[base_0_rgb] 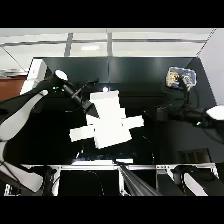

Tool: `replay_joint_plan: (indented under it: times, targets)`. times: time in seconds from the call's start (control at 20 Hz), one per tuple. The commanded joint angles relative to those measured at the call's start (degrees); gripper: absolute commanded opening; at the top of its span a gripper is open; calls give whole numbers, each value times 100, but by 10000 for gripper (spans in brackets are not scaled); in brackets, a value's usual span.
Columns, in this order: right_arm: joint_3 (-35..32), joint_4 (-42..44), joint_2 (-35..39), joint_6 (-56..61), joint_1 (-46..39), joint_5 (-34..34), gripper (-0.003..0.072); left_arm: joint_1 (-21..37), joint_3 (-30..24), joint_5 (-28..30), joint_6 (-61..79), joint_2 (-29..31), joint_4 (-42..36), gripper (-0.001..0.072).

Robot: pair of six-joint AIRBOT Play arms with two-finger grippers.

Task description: Fold the box and place the chain.

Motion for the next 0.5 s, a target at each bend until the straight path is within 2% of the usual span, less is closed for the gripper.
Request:
replay_joint_plan:
  times: [0.0,0.1,0.15,0.3,0.45]
  targets:
    - [1141,-1493,4,605,-302,1631,684,-28,-901,1069,1178,1193,136,22]
    - [1257,-1657,4,592,-299,1558,683,-31,-1541,1626,2564,1849,-11,25]
    - [1257,-1803,-4,514,-267,1384,684,-33,-1698,1740,3058,2006,-96,25]
    - [1257,-2356,-9,184,-24,966,683,-162,-1740,1759,3845,2057,-7,24]
    - [1257,-2739,-11,149,376,892,684,-479,-1740,2435,4378,2052,238,25]
